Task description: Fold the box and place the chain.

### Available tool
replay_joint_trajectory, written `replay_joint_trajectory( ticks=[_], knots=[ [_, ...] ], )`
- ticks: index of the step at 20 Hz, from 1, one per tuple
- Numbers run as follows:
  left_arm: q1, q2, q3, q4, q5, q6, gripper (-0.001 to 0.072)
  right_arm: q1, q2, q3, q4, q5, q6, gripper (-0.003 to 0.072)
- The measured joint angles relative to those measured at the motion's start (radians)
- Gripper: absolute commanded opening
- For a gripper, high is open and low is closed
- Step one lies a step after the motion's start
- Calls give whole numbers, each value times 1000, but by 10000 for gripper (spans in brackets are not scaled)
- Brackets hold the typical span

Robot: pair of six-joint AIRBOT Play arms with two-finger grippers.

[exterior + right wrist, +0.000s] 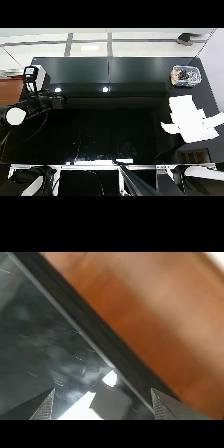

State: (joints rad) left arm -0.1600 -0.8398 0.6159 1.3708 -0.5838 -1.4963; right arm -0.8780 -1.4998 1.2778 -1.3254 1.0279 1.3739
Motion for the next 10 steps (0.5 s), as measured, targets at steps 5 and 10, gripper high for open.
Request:
replay_joint_trajectory(
  ticks=[5,10],
  knots=[
    [0,-24,0,0,1,0,708,-61,-174,141,164,253,-285,712],
    [0,-29,0,-5,1,0,708,-67,-219,133,220,362,-414,711]
  ],
)
